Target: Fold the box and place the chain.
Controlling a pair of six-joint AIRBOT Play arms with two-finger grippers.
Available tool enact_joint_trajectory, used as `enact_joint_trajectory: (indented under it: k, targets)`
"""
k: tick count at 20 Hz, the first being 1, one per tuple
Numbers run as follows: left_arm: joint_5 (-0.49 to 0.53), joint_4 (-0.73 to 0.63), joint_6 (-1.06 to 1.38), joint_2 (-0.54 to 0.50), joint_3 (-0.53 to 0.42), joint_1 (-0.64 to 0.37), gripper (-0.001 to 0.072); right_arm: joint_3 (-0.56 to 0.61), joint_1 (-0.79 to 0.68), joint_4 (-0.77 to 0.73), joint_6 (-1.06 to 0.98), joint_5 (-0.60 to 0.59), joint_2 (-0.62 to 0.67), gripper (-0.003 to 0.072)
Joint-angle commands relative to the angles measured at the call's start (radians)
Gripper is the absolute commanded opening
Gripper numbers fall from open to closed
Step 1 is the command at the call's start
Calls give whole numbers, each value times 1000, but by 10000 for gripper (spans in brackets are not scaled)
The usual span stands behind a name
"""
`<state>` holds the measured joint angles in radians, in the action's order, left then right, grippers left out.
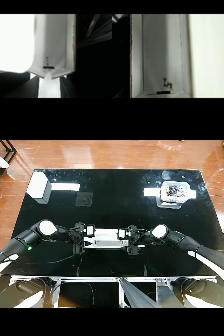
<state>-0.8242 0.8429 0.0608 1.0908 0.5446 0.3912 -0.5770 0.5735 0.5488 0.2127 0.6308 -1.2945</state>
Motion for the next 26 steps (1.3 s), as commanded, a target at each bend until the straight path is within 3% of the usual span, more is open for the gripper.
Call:
enact_joint_trajectory:
  k: [1, 3, 11, 19, 22, 23, 24, 26]
  targets:
    - [21, -32, 0, 1, 1, 1, 357, 0, 0, 0, 0, 0, 0, 567]
    - [19, -74, 0, 1, 1, 2, 299, 0, 0, 0, 0, 0, 0, 567]
    - [69, -105, -1, 47, 1, 87, 298, 0, 0, 0, 0, 0, 0, 567]
    - [84, -111, -12, 47, 1, 86, 305, 0, 0, 0, 0, 0, 0, 567]
    - [84, -111, -12, 47, 1, 86, 374, 0, 0, 0, 0, 0, 0, 567]
    - [84, -107, -12, 47, 1, 86, 467, 0, 0, 0, 0, 0, 0, 567]
    - [84, -101, -12, 47, 1, 86, 471, 0, 0, 0, 0, 0, 0, 567]
    - [84, -92, -12, 47, 1, 86, 374, 0, 0, 0, 0, 0, 0, 567]
